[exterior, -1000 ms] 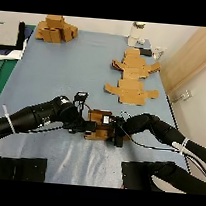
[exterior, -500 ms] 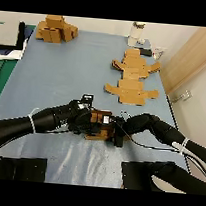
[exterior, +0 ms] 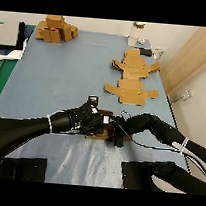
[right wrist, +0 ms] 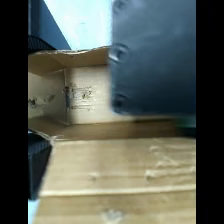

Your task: Fold the box.

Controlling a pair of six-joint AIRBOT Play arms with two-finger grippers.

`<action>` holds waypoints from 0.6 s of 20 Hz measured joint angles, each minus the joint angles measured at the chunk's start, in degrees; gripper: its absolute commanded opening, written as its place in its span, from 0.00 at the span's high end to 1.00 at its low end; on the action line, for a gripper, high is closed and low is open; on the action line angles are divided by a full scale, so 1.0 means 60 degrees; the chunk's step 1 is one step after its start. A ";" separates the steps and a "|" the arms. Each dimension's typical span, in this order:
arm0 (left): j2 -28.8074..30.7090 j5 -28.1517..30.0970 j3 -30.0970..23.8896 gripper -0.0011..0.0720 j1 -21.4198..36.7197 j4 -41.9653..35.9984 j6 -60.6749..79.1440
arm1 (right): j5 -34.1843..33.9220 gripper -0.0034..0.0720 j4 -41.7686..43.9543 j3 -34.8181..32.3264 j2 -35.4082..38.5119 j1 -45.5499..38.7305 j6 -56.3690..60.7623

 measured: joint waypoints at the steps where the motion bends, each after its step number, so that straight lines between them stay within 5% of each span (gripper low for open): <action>1: -0.0062 -0.0113 0.0080 0.97 -0.0047 0.0080 -0.0066 | -0.0004 0.24 0.0000 0.0000 0.0000 0.0000 -0.0007; 6: -0.0182 -0.0335 0.0240 0.96 -0.0124 0.0284 -0.0302 | 0.0000 0.24 0.0004 0.0000 0.0000 0.0000 -0.0007; 7: -0.0193 -0.0342 0.0248 0.79 -0.0131 0.0288 -0.0306 | 0.0000 0.24 0.0004 0.0000 0.0000 0.0000 -0.0007; 8: -0.0197 -0.0321 0.0255 0.32 -0.0135 0.0284 -0.0306 | 0.0000 0.25 0.0007 0.0000 0.0000 0.0000 -0.0007; 9: -0.0204 -0.0240 0.0266 0.22 -0.0142 0.0219 -0.0302 | 0.0004 0.24 0.0011 0.0000 0.0000 0.0000 -0.0007; 12: -0.0204 -0.0415 0.0273 0.22 -0.0142 0.0080 -0.0328 | 0.0007 0.24 0.0015 0.0000 0.0000 0.0004 -0.0011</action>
